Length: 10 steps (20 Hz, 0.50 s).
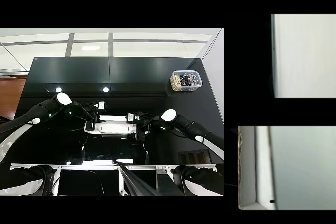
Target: Fold the box and place the chain.
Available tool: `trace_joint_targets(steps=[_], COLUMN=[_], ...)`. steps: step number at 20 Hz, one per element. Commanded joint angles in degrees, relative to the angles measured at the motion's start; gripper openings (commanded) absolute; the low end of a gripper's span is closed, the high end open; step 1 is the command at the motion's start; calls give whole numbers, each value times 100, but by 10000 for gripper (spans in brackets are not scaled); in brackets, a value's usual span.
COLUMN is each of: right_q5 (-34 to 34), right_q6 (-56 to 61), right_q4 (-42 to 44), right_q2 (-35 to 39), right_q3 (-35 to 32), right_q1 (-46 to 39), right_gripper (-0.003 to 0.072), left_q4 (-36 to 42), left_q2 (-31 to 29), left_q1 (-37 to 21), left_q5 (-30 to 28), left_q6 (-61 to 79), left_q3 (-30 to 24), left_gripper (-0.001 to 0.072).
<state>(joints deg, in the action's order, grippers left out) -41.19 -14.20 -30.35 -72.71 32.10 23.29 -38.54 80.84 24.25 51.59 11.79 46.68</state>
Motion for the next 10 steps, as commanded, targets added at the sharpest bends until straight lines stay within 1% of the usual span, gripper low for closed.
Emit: trace_joint_targets(steps=[1,7,10], right_q5=[28,37,35], right_q6=[-2,4,57], right_q4=[42,-17,-247], right_q2=[-33,-35,-50], right_q3=[0,0,0], right_q1=[2,4,4], right_gripper=[707,707,706], left_q4=[0,0,0], left_q2=[-2,-2,-2], left_q1=[2,2,2], left_q5=[2,-4,-15], left_q6=[-90,-90,-90], left_q3=[-2,-2,-2], left_gripper=[24,24,25])
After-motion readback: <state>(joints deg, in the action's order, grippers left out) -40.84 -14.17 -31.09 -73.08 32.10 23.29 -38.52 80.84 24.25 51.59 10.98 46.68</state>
